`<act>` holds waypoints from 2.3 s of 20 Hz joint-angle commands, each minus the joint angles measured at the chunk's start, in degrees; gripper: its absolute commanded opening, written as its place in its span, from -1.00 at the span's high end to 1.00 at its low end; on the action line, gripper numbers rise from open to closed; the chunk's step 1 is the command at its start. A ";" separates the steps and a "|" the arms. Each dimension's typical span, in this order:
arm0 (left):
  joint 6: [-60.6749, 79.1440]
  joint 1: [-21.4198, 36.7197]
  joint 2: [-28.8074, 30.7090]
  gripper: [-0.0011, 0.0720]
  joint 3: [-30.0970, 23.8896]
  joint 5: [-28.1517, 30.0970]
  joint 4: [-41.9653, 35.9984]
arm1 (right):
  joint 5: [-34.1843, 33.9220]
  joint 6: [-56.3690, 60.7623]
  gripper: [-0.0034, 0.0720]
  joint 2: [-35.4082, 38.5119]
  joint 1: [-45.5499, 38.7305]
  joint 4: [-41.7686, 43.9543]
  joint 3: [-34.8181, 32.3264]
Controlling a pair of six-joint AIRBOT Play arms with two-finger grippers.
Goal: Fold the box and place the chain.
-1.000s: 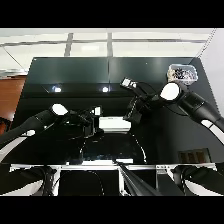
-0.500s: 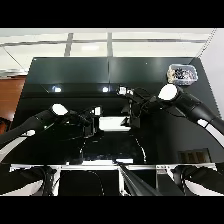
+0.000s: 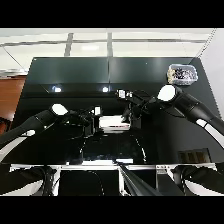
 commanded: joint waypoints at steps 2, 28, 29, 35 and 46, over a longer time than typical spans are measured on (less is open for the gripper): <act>0.11 -0.04 0.00 -0.34 -0.02 -0.17 0.09 | 0.31 0.00 0.26 -0.11 0.02 -0.59 -0.04; 0.11 -0.04 0.00 -0.34 -0.02 -0.17 0.09 | -0.42 2.82 0.27 1.42 0.04 2.14 -2.05; 0.09 -0.04 0.00 -0.34 -0.02 -0.17 0.09 | -0.46 2.86 0.27 1.40 0.04 2.14 -2.05; 0.11 -0.04 0.00 -0.34 -0.02 -0.15 0.11 | -0.85 2.82 0.60 1.40 0.04 1.38 -2.08; 0.11 -0.04 0.00 -0.34 -0.02 -0.20 0.11 | -10.34 0.59 -0.88 1.27 5.33 1.40 -2.08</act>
